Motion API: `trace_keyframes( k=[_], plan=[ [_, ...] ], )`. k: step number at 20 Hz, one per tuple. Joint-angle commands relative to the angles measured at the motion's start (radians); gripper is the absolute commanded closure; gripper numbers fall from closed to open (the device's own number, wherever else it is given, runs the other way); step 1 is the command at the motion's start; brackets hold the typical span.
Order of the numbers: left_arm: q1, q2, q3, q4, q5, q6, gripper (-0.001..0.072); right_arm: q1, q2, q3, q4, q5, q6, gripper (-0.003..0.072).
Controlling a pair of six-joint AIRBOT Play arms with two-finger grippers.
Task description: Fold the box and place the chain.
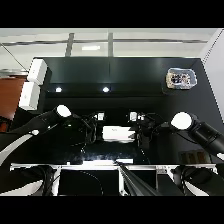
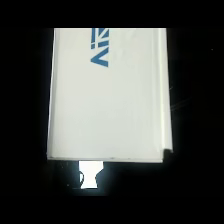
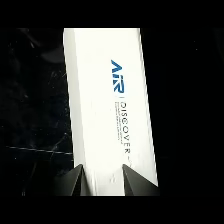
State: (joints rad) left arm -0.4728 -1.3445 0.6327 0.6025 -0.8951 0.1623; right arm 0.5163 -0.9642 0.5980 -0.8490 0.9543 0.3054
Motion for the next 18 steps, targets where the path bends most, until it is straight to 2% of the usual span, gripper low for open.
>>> trace_keyframes(
  k=[1,2,18],
  plan=[
    [0.000,0.000,0.001,0.000,-0.001,0.001,0.0245,0.003,-0.001,-0.001,0.003,-0.019,-0.003,0.0396],
    [0.000,0.000,0.001,0.000,-0.001,0.001,0.0245,0.003,-0.001,-0.001,0.003,-0.019,-0.003,0.0448],
    [0.000,0.000,0.001,0.000,-0.001,0.001,0.0245,0.003,0.000,0.019,0.006,-0.018,0.005,0.0444]
  ],
)
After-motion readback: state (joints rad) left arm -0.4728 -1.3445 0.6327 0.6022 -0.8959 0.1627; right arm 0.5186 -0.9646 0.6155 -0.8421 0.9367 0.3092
